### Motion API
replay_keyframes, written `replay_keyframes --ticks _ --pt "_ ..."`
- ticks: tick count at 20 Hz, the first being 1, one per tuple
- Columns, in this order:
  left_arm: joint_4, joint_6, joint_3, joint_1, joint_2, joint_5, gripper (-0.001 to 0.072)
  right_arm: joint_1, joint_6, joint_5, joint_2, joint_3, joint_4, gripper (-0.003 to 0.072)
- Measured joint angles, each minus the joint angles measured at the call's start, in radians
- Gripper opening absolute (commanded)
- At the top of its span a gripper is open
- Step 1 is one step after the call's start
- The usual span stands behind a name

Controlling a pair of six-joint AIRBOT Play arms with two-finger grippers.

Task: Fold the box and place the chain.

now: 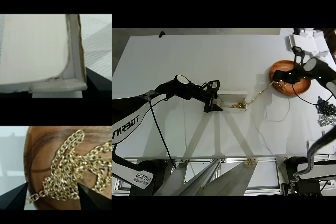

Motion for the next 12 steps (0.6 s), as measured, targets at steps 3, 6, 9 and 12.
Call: replay_keyframes --ticks 3,6,9,12 --pt "0.000 0.000 0.000 0.000 0.000 0.000 0.0257 0.022 0.081 0.003 -0.032 -0.001 -0.039 0.0368" --pt "0.000 0.000 0.000 0.000 0.000 0.000 0.0257 0.029 0.142 0.032 -0.041 -0.001 -0.087 0.0086" --pt "0.000 0.000 0.000 0.000 0.000 0.000 0.0257 0.032 0.175 0.075 -0.037 -0.001 -0.097 0.0016" --pt "0.000 0.000 0.000 0.000 0.000 0.000 0.0257 0.033 0.182 0.103 -0.004 -0.004 -0.132 0.0015"
